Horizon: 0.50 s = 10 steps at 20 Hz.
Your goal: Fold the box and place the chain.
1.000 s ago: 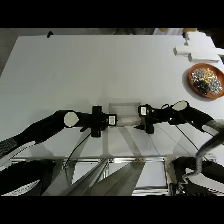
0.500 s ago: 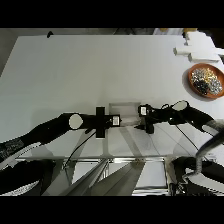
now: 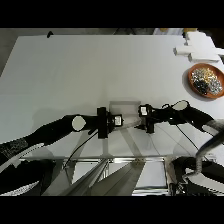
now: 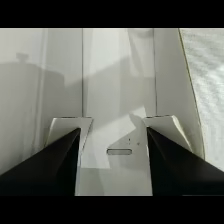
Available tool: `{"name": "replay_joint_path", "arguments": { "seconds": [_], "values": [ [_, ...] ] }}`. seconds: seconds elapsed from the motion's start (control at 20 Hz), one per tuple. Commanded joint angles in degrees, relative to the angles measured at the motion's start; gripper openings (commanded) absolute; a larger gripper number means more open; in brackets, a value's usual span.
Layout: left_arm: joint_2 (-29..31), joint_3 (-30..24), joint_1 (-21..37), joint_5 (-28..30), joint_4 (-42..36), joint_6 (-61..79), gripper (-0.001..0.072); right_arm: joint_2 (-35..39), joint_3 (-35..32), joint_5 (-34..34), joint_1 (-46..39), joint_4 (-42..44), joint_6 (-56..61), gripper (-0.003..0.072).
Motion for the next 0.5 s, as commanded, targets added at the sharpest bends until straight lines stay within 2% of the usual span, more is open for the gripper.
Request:
{"name": "replay_joint_path", "arguments": {
  "seconds": [0.0, 0.05, 0.1, 0.15, 0.2, 0.25, 0.45],
  "values": [
    [2.56, 0.02, -0.09, -0.11, 0.15, -4.98, 0.0303, 0.02, 0.00, 0.04, 0.00, 0.09, 0.17, 0.0402],
    [4.28, 0.02, -0.07, -1.07, 1.53, -7.76, 0.0257, 0.02, 0.00, 0.02, 0.00, 0.07, 0.17, 0.0402],
    [6.08, 0.00, -0.07, -2.36, 4.31, -11.32, 0.0252, 0.02, 0.00, 0.04, 0.00, 0.09, 0.17, 0.0402],
    [8.13, 0.02, -0.02, -3.96, 8.28, -16.87, 0.0175, 0.02, 0.00, 0.02, 0.00, 0.07, 0.17, 0.0402],
    [10.10, 0.02, 0.17, -5.95, 12.39, -23.12, 0.0054, 0.02, 0.00, 0.02, 0.00, 0.09, 0.17, 0.0402],
    [12.28, 0.02, 0.76, -9.20, 16.39, -29.83, 0.0004, 0.02, 0.00, 0.04, 0.00, 0.09, 0.17, 0.0402],
    [19.08, 0.02, 4.96, -25.05, 30.08, -65.83, 0.0003, 0.02, 0.00, 0.02, 0.00, 0.07, 0.17, 0.0402]
  ]
}}
